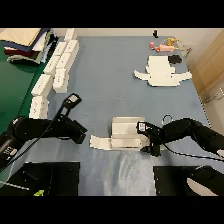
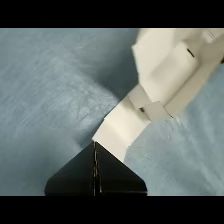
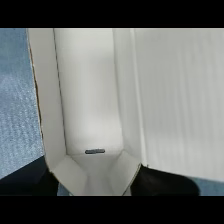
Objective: Fold the box.
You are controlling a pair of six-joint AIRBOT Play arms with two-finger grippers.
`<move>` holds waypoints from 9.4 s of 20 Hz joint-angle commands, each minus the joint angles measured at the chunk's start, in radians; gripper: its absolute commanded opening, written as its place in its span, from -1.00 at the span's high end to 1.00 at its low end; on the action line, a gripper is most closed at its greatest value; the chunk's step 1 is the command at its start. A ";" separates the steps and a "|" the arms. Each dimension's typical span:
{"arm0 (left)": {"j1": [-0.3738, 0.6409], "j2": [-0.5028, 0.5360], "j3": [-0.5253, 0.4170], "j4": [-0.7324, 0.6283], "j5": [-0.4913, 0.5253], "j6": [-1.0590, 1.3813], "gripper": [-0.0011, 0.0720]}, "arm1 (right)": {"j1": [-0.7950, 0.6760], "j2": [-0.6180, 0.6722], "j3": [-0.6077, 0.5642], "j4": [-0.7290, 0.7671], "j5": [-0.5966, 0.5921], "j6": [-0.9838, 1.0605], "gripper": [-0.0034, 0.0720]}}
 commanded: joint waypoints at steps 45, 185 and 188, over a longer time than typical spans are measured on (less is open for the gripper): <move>-0.270 -0.427 0.053 -0.412 0.182 -0.309 -0.28 | 0.001 0.000 0.000 0.000 0.000 0.000 -0.45; -0.336 -0.629 -0.003 -0.672 0.351 1.369 -0.96 | 0.000 0.000 0.000 0.000 0.000 0.000 -0.45; -0.336 -0.629 -0.003 -0.672 0.351 1.369 -0.66 | 0.000 0.000 0.000 0.000 0.000 0.000 -0.45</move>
